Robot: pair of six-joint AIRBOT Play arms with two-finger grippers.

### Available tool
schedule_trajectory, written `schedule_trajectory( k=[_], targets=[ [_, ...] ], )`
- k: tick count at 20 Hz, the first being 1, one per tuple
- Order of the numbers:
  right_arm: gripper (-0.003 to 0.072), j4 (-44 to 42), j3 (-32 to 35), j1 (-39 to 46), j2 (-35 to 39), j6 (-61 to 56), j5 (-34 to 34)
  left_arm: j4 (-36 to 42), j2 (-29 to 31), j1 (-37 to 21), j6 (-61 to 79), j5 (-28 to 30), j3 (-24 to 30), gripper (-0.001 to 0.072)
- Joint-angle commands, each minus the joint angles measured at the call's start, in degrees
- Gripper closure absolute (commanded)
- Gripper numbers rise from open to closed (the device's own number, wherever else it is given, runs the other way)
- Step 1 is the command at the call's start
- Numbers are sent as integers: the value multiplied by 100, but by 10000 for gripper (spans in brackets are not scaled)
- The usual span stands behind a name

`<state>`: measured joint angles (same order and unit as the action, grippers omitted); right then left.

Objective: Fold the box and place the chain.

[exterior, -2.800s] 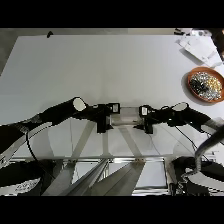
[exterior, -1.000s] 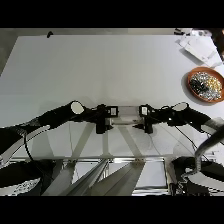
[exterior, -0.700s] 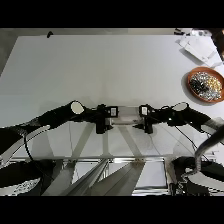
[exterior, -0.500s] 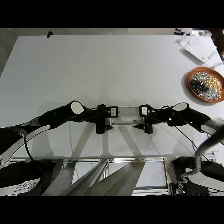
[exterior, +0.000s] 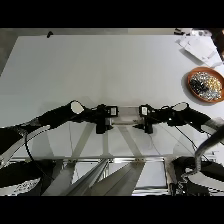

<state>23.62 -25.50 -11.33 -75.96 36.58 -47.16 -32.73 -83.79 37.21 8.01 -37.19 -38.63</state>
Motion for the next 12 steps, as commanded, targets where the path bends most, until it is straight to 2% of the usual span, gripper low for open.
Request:
schedule_trajectory(
  k=[1, 6, 10, 12],
  targets=[
    [273, -4, 2, -2, 0, -9, 0, 142, 7, 0, -52, -118, -9, 71],
    [273, -4, 2, -2, 0, -9, 0, 144, 7, -4, -52, -122, -9, 73],
    [273, -4, 2, -2, 0, -9, 0, 503, 7, -4, -37, -118, -9, 75],
    [273, -4, 2, -2, 0, -9, 0, 483, 4, -4, -33, -111, -9, 97]
  ],
)
